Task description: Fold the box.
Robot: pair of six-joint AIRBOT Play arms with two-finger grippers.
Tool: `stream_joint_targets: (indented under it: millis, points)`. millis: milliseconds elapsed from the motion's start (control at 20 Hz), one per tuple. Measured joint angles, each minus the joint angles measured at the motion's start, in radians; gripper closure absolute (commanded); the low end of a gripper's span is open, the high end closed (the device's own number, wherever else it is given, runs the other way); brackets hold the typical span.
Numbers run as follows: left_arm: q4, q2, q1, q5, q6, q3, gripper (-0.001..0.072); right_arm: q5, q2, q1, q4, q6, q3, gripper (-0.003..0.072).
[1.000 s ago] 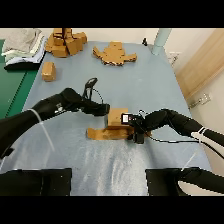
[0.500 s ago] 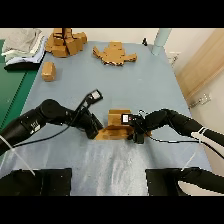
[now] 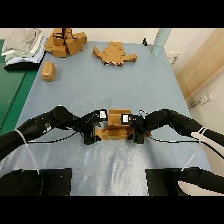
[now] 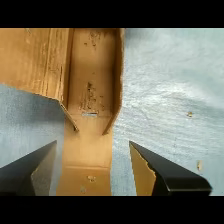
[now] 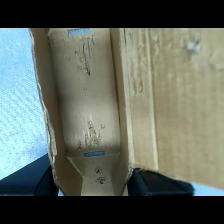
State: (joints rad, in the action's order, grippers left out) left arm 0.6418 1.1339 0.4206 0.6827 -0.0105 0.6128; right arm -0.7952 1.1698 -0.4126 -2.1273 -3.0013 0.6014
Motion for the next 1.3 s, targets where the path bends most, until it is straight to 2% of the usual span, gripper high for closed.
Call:
stream_joint_targets:
  millis: [50,200,250,300,1150,1200,1250,1300]
  points:
    - [-0.021,0.013,0.005,-0.017,-0.025,0.000,0.0173,0.000,0.000,0.000,0.000,0.000,0.000,0.0178]
    - [-0.078,0.049,0.018,-0.051,-0.084,0.002,0.0204,0.000,0.000,0.000,0.000,0.000,0.000,0.0178]
    - [-0.093,0.058,0.020,-0.060,-0.095,0.004,0.0413,0.000,0.000,0.000,0.000,0.000,0.000,0.0177]
    - [-0.102,0.069,0.024,-0.065,-0.104,0.006,0.0538,0.000,0.000,0.000,0.000,0.000,0.000,0.0178]
    - [-0.242,0.118,0.089,-0.129,-0.196,0.021,0.0531,0.000,0.000,0.000,0.000,0.000,0.000,0.0178]
    - [-0.243,0.119,0.090,-0.131,-0.197,0.021,0.0364,0.000,0.000,0.000,0.000,0.000,0.000,0.0178]
    - [-0.245,0.121,0.092,-0.131,-0.199,0.021,0.0123,0.000,0.000,0.000,0.000,0.000,0.000,0.0178]
    - [-0.247,0.122,0.093,-0.131,-0.199,0.021,0.0128,0.000,0.000,0.000,0.000,0.000,0.000,0.0177]
